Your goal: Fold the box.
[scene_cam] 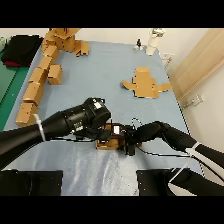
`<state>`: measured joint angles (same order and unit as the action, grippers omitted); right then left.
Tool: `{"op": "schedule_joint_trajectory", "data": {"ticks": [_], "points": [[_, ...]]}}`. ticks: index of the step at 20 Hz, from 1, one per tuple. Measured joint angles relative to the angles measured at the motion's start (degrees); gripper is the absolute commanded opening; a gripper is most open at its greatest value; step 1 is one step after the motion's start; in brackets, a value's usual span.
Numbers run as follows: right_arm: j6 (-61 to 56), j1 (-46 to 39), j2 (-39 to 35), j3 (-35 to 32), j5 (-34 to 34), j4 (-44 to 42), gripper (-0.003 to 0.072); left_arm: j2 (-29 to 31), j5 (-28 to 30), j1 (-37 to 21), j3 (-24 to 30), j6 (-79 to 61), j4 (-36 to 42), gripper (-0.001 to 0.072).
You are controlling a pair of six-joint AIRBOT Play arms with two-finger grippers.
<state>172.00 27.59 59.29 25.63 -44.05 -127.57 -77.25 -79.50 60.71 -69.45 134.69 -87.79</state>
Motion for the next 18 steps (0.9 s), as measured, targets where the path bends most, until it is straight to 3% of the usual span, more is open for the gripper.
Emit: {"op": "schedule_joint_trajectory", "data": {"ticks": [1, 2, 3, 5, 8, 11, 15, 18], "points": [[0.09, 0.0, 0.0, 0.0, 0.0, 0.17, 0.0446, 0.5, -0.81, -0.11, -0.02, -0.94, -0.5, 0.0574], [0.09, -0.02, 0.0, 0.0, 0.0, 0.24, 0.0446, 0.87, -2.6, -0.22, 0.07, -2.16, -0.94, 0.0349], [0.09, -0.04, 0.0, 0.0, 0.0, 0.24, 0.0446, 1.2, -4.17, -0.24, 0.17, -3.34, -1.86, 0.0175], [0.09, -0.04, 0.0, 0.0, 0.0, 0.26, 0.0446, 1.51, -6.6, -0.31, 0.83, -6.36, -2.69, 0.0013], [0.09, -0.04, 0.0, 0.0, 0.0, 0.26, 0.0446, 1.88, -8.22, -0.66, 3.58, -13.31, -3.58, 0.0011], [0.09, -0.04, 0.0, 0.0, 0.02, 0.28, 0.0446, 3.65, -6.45, -4.24, 10.29, -24.76, 0.0, 0.0011], [0.07, -0.04, 0.0, 0.0, 0.02, 0.28, 0.0446, 7.58, -0.04, -19.41, 21.68, -57.75, 18.86, 0.0013], [0.07, -0.04, 0.0, 0.0, 0.02, 0.31, 0.0446, 8.66, 5.31, -29.62, 25.92, -83.41, 30.05, 0.0012]]}}
